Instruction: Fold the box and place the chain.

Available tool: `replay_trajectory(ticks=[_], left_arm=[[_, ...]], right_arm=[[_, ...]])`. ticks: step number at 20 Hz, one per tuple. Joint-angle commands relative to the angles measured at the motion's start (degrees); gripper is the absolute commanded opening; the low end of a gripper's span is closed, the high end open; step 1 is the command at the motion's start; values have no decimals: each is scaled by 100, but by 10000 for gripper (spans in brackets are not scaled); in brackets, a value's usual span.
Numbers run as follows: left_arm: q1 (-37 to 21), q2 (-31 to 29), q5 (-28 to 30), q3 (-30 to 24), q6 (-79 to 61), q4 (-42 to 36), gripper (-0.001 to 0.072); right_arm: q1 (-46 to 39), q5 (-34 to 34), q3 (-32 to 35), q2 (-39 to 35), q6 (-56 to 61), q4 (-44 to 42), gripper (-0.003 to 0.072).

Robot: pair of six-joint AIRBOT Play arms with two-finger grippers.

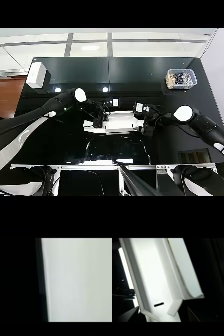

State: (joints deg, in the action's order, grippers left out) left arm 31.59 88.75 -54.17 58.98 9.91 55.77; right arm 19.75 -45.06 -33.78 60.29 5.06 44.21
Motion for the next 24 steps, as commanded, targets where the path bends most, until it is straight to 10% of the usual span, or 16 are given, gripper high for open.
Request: replay_trajectory(ticks=[1,5,24], left_arm=[[55,4,0,15,57,103,28],[48,4,-7,15,59,101,28],[48,4,9,15,61,96,28]], right_arm=[[-4,33,195,216,-1207,-933,709],[-9,149,195,678,-2199,-2002,710],[61,140,192,1145,-2625,-1718,710]])
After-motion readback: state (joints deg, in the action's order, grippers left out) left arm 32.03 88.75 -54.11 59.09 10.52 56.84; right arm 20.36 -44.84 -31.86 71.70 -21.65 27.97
